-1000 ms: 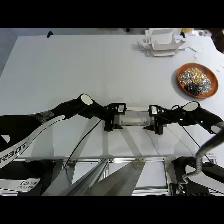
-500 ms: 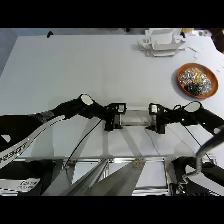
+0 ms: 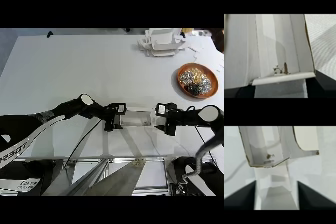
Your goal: Fold the box and place the chain.
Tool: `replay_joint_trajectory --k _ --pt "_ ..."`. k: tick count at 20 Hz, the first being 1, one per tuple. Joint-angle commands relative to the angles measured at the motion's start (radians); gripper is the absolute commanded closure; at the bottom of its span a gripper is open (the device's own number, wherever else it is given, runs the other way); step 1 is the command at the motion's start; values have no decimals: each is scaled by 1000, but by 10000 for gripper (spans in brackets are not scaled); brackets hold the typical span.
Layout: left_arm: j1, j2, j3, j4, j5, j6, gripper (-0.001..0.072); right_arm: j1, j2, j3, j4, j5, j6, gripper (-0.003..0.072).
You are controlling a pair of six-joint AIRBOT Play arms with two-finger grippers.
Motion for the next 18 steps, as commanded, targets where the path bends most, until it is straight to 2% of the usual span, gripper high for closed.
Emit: replay_joint_trajectory --k 1,2,4,6,9,12,14,18 --pt "0 0 0 0 0 -1 695 1 117 1 58 132 63 650" --pt "0 0 0 0 0 -1 695 2 124 1 125 156 46 669" --pt "0 0 0 0 0 -1 695 15 121 1 247 131 40 669" --pt "0 0 0 0 0 -1 695 31 110 1 330 13 41 669" --pt "0 0 0 0 0 -1 695 50 30 1 438 -239 44 669" --pt "0 0 0 0 0 -1 695 59 -97 1 444 -429 53 669" --pt "0 0 0 0 0 -1 695 59 -166 1 437 -449 54 669" --pt "0 0 0 0 0 -1 695 59 -222 1 352 -396 170 669"
